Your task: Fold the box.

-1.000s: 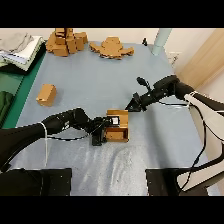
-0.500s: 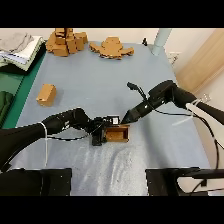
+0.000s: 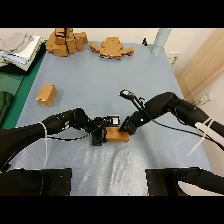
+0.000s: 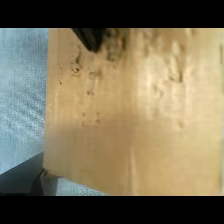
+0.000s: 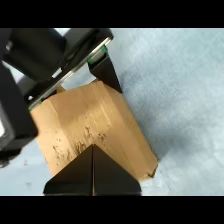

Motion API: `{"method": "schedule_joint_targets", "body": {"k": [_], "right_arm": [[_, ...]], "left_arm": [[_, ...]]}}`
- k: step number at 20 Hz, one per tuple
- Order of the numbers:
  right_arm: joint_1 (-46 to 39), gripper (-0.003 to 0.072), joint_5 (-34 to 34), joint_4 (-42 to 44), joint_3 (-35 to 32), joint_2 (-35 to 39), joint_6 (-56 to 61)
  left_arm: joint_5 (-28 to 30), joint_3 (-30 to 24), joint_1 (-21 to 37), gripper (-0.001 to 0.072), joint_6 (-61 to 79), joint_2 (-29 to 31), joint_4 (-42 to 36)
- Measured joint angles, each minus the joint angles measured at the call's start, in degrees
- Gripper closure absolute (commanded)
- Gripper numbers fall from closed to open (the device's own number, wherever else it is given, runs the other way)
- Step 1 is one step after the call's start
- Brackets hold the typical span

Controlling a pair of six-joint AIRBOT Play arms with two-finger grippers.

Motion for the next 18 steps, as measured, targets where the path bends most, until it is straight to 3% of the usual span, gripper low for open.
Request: {"method": "schedule_joint_targets", "body": {"k": [8,9,11,15,17,18], "right_arm": [[10.60,0.0681,19.91,-8.35,-11.39,11.47,-3.50],[11.74,0.0619,22.03,-9.73,-12.55,12.66,-3.76],[13.81,0.0325,24.46,-11.82,-14.05,13.99,-4.17],[16.83,0.0285,26.88,-13.86,-15.23,15.04,-5.20],[17.42,0.0170,27.43,-14.67,-15.47,14.99,-7.13],[17.64,0.0150,27.89,-15.32,-15.52,14.82,-8.28]], "left_arm": [[0.02,0.00,0.00,0.0186,0.00,0.00,0.00],[0.00,0.00,0.00,0.0186,0.00,0.00,0.00],[0.00,0.00,0.00,0.0186,0.00,0.00,0.00],[0.00,0.00,0.00,0.0186,0.00,0.00,0.00],[0.00,0.00,0.00,0.0187,0.00,0.00,0.00],[0.00,0.00,0.00,0.0187,0.00,0.00,0.00]]}}
